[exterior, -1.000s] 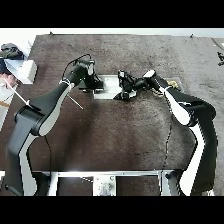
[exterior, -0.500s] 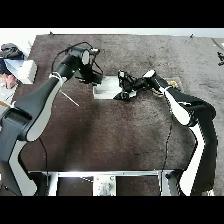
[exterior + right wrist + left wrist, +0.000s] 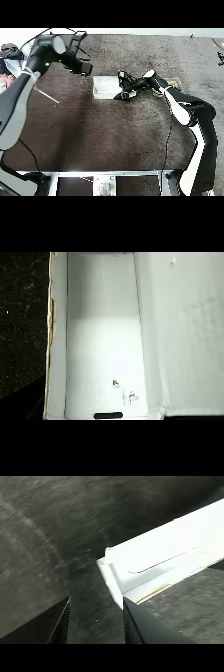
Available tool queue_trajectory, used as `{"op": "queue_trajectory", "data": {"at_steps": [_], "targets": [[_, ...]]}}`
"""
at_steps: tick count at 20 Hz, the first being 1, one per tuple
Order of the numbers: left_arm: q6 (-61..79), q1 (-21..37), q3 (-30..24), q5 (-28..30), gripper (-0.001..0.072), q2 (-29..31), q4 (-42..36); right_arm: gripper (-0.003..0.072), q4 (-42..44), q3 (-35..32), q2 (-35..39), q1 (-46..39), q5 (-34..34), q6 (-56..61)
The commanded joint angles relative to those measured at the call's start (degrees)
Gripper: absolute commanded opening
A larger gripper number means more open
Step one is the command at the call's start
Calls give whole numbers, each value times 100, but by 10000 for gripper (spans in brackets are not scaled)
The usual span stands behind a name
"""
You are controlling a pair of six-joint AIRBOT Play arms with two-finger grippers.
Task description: Fold the box and place the chain.
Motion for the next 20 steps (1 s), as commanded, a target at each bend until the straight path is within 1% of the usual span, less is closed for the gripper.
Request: {"op": "queue_trajectory", "data": {"at_steps": [1,2,3,4,5,6,7,8,9,10,11,13,15,16,18,20], "targets": [[2334,719,-942,584,448,177,-2391,357,2,0,4,2,0,0],[3637,905,-1360,702,495,177,-3222,358,2,0,4,2,0,0],[4610,1056,-1753,802,495,177,-3895,358,2,0,4,2,0,0],[5375,1158,-2074,837,494,177,-4277,358,2,0,4,2,0,0],[5890,1224,-2310,1003,494,173,-4387,358,2,0,4,2,0,0],[6070,1224,-2439,1246,494,173,-4336,358,2,0,4,2,0,0],[6144,1224,-2479,1517,494,173,-4299,358,2,0,4,2,0,0],[6133,1224,-2476,1628,493,173,-4332,358,2,0,4,2,2,0],[6133,1224,-2476,1692,494,173,-4544,358,2,0,4,2,0,0],[6133,1224,-2476,1602,494,173,-4791,358,2,0,4,2,0,0],[6430,1222,-2476,1521,494,162,-4822,357,2,0,4,2,0,0],[6896,1259,-2474,1582,494,50,-5093,358,2,0,4,0,0,0],[7348,1425,-2328,1388,494,-192,-5490,358,2,0,4,2,0,0],[7431,1537,-2092,1139,493,-422,-5539,358,2,0,4,2,0,0],[7495,1692,-1419,404,493,-1001,-5543,358,2,0,2,2,0,0],[7879,1692,-800,-409,493,-1554,-5370,358,2,0,4,2,0,0]]}}
